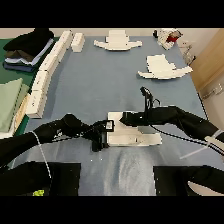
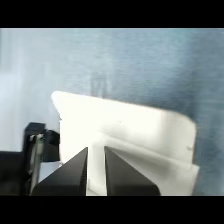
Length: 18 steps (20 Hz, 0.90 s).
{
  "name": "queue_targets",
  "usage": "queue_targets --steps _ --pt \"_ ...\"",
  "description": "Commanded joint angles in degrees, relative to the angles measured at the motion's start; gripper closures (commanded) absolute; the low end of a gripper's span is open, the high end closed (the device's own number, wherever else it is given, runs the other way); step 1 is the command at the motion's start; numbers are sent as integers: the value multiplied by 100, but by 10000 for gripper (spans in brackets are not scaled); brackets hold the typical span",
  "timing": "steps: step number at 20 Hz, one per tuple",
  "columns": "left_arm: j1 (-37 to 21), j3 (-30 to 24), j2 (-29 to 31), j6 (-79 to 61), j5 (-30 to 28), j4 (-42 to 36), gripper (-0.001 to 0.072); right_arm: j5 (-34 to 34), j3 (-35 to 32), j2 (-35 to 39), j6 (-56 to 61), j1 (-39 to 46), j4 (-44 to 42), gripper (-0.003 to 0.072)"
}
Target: Fold the box.
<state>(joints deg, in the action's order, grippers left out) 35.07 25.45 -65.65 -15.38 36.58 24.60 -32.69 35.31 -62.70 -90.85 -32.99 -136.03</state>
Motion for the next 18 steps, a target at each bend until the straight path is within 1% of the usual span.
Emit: queue_targets --steps 1,3,6,10,12,14,16,18 --pt "-4 2 -2 -2 -2 2 93 50 33 -551 -68 35 26 534" --pt "-4 2 -2 0 -2 2 92 50 31 -693 -70 35 28 534" --pt "-4 2 -2 -2 -2 2 92 52 33 -710 -72 35 37 534" --pt "-4 2 -2 -2 0 2 92 26 72 -540 -168 39 66 534" --pt "-4 2 -2 -2 -2 2 92 17 149 -273 -175 39 234 533" --pt "-4 2 -2 -2 -2 2 92 -101 243 122 -177 39 640 533" --pt "-4 2 -2 0 -2 2 93 -466 323 625 -216 39 1307 533" --pt "-4 2 -2 -2 -2 2 93 -1082 334 1187 -636 37 1766 533"
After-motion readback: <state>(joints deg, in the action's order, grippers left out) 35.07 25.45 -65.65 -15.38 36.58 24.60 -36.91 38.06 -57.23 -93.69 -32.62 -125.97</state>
